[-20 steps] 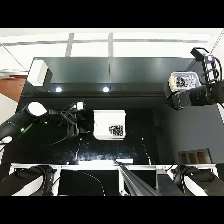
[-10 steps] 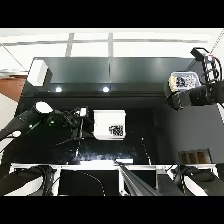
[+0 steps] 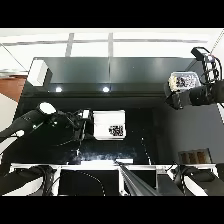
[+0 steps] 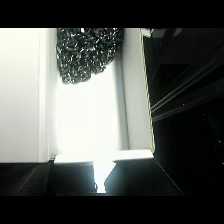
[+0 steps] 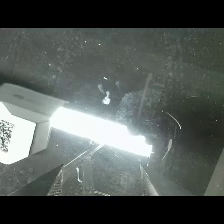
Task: Fold the box and place the chain.
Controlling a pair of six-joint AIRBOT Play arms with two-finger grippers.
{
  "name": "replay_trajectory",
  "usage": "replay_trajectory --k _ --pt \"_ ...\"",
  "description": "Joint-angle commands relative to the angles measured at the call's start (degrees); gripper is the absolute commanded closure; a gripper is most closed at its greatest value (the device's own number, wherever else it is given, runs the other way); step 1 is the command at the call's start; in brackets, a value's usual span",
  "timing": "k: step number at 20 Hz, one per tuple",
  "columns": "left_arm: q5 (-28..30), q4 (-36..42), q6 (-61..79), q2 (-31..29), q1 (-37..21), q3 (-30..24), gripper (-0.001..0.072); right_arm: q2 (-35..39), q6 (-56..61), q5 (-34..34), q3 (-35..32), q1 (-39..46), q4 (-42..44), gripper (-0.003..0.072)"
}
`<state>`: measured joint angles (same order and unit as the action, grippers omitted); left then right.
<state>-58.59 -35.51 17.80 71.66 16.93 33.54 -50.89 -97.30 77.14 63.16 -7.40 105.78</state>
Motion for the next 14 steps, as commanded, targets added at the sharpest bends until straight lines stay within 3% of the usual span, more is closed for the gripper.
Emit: replay_trajectory --k 1,8,9,11,14 --pt "2.1 0.2 0.0 0.8 2.3 0.0 0.0015 0.0 0.0 0.0 0.0 0.0 0.0 0.0136" --pt "4.2 0.3 -1.7 2.6 3.1 0.0 0.0023 0.0 0.0 -0.2 0.0 0.0 0.0 0.0136" --pt "4.2 0.3 -1.7 2.6 3.1 0.0 0.0045 0.0 0.0 -0.7 -0.3 0.0 0.2 0.0136" --pt "4.2 0.2 -1.7 2.6 3.1 0.0 0.0179 0.0 0.0 -2.9 -2.2 -0.9 0.7 0.0136" --pt "4.1 0.2 -1.7 2.6 3.1 0.0 0.0186 -0.2 1.0 -11.9 -7.5 -3.4 5.9 0.0136"
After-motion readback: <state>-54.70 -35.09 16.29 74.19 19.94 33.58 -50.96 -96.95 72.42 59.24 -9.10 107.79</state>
